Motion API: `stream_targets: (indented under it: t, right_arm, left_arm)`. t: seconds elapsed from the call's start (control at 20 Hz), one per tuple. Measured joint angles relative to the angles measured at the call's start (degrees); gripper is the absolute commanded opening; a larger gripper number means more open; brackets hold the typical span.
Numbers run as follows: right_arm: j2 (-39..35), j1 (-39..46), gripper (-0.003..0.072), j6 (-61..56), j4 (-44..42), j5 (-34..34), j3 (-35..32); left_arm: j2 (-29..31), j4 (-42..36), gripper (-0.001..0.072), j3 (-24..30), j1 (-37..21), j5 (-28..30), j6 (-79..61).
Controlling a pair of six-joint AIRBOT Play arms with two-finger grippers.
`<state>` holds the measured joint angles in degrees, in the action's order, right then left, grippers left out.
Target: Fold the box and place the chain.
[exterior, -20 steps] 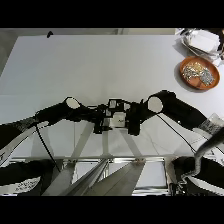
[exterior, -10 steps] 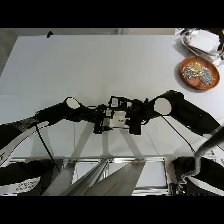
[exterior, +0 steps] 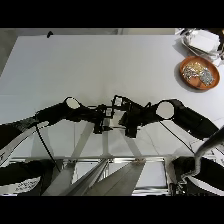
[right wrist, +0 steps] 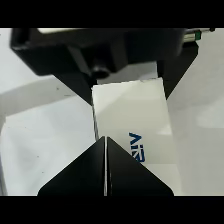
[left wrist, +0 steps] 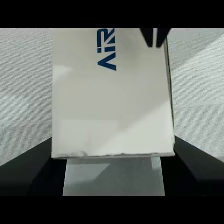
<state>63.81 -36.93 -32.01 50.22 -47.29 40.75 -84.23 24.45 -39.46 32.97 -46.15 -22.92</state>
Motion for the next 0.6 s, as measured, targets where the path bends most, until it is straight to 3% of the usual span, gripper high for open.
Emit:
stream_targets:
  t: [0.6]
  right_arm:
    - [0.1,0.6,0.0011,0.8,-2.5,3.7,-5.1]
  left_arm:
    - [0.0,0.0,0.0313,0.0,0.0,0.0,0.0]
